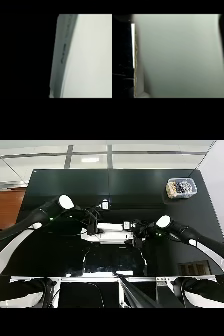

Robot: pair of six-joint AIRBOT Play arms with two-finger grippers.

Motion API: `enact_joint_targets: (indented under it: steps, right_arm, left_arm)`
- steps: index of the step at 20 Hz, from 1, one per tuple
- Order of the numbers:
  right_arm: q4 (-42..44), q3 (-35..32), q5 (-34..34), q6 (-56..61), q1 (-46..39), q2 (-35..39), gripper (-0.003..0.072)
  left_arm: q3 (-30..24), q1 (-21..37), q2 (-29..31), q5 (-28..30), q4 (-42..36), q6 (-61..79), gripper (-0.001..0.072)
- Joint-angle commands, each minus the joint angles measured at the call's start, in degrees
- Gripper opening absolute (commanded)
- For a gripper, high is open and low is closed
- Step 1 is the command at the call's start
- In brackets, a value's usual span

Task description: Fold the box and place the chain.

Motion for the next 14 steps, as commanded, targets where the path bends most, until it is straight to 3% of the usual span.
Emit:
enact_joint_targets:
  steps: [1,4,5,6,7,9,11,14]
  right_arm:
    - [0.1,0.0,-0.3,0.2,0.0,0.0,0.0451]
    - [0.1,0.0,-0.3,0.1,0.0,0.0,0.0451]
    - [0.1,0.0,-0.3,0.1,0.0,0.0,0.045]
    - [0.1,0.0,-0.3,0.1,0.0,0.0,0.0451]
    - [0.1,0.1,-0.3,0.1,0.0,0.0,0.0451]
    - [0.1,0.0,-0.3,0.2,0.0,0.0,0.0451]
    - [0.1,0.0,-0.3,0.2,0.0,0.0,0.0451]
    - [0.1,0.0,-0.3,0.2,0.0,0.0,0.0451]
  left_arm:
    - [1.8,1.7,4.8,-7.8,16.4,-17.7,0.0717]
    - [1.8,4.7,8.0,-20.0,18.7,-28.0,0.068]
    - [1.7,5.4,7.9,-23.1,15.7,-32.1,0.0565]
    - [1.2,5.8,7.6,-24.6,11.2,-35.2,0.0337]
    - [-0.1,5.8,7.2,-26.0,4.3,-34.8,0.003]
    - [-4.5,4.3,6.4,-24.0,-10.3,-28.8,0.0025]
    - [-8.5,1.1,6.2,-11.4,-15.9,-26.2,0.0025]
    - [-9.3,-1.3,6.3,8.6,-23.6,-21.2,0.0026]
